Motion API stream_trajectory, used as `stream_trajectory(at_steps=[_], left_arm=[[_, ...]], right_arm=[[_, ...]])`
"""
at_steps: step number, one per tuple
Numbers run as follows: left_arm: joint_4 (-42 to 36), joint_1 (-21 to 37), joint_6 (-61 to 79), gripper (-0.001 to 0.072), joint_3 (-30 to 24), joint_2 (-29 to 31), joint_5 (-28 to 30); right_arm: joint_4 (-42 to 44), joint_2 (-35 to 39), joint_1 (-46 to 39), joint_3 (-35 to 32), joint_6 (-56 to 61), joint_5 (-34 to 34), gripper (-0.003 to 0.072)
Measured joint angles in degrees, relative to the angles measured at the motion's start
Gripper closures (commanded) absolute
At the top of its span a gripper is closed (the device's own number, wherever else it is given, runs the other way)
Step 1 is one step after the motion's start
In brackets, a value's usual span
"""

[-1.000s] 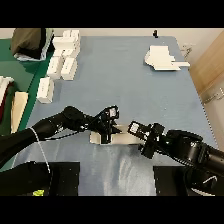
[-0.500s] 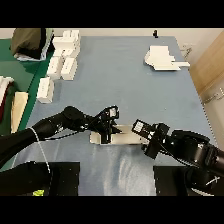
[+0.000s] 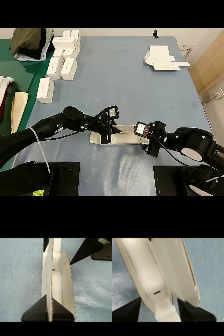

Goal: Fold the box.

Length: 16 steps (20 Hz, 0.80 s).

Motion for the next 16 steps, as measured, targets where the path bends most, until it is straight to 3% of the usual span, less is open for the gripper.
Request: stream_trajectory(at_steps=[6,12,16], left_arm=[[0.0,0.0,0.0,0.0694,0.0,0.0,0.0],[0.0,0.0,0.0,0.0694,0.0,0.0,0.0],[0.0,0.0,0.0,0.0694,0.0,0.0,0.0]], right_arm=[[18.5,-1.5,-13.0,-0.2,-22.9,1.0,-0.0034],[34.0,-10.3,-19.5,-0.1,-41.3,1.8,-0.0034],[37.0,-13.8,-21.0,-0.1,-44.7,2.0,-0.0033]])
